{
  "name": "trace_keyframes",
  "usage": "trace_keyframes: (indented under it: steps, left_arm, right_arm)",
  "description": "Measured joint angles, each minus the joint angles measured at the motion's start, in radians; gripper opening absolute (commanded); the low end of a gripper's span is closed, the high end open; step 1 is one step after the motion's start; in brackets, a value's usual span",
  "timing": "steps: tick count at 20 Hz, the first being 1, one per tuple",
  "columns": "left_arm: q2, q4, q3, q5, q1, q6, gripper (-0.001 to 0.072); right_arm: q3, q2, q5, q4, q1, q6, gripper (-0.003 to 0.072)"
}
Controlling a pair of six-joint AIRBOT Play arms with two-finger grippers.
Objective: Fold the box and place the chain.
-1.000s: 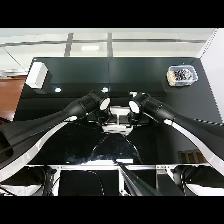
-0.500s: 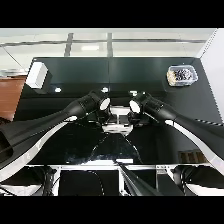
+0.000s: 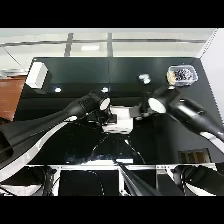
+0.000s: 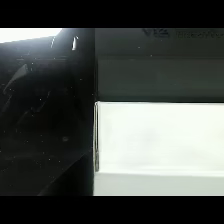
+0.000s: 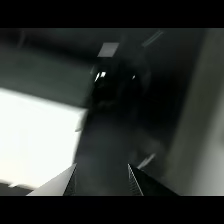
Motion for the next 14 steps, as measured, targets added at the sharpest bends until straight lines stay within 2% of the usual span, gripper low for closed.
trace_keyframes:
  steps: [3, 4, 5, 6, 8, 10, 12, 14]
  left_arm:
    - [0.000, 0.000, 0.000, 0.000, 0.000, 0.000, 0.0027]
    - [0.000, 0.000, 0.000, 0.000, 0.000, 0.000, 0.0027]
    - [0.000, 0.000, 0.000, 0.000, 0.000, 0.000, 0.0027]
    - [0.000, 0.000, 0.000, 0.000, 0.000, 0.000, 0.0027]
    - [0.000, 0.000, 0.000, 0.000, 0.000, -0.001, 0.0027]
    - [0.000, 0.000, 0.000, 0.000, 0.000, -0.001, 0.0027]
    - [0.000, 0.000, 0.000, 0.000, 0.000, -0.001, 0.0027]
    - [0.000, 0.000, 0.000, 0.000, 0.000, -0.001, 0.0027]
  right_arm:
    - [-0.014, 0.056, -0.039, -0.262, -0.063, -0.007, 0.0370]
    - [-0.029, 0.064, -0.086, -0.320, -0.100, -0.006, 0.0412]
    - [-0.049, 0.067, -0.156, -0.367, -0.149, 0.004, 0.0653]
    - [-0.070, 0.061, -0.230, -0.396, -0.206, 0.040, 0.0694]
    - [-0.095, 0.021, -0.352, -0.402, -0.322, 0.118, 0.0693]
    - [-0.087, -0.055, -0.444, -0.338, -0.449, 0.160, 0.0693]
    - [-0.020, -0.151, -0.494, -0.246, -0.560, 0.134, 0.0692]
    - [0.108, -0.263, -0.508, -0.153, -0.651, 0.075, 0.0692]
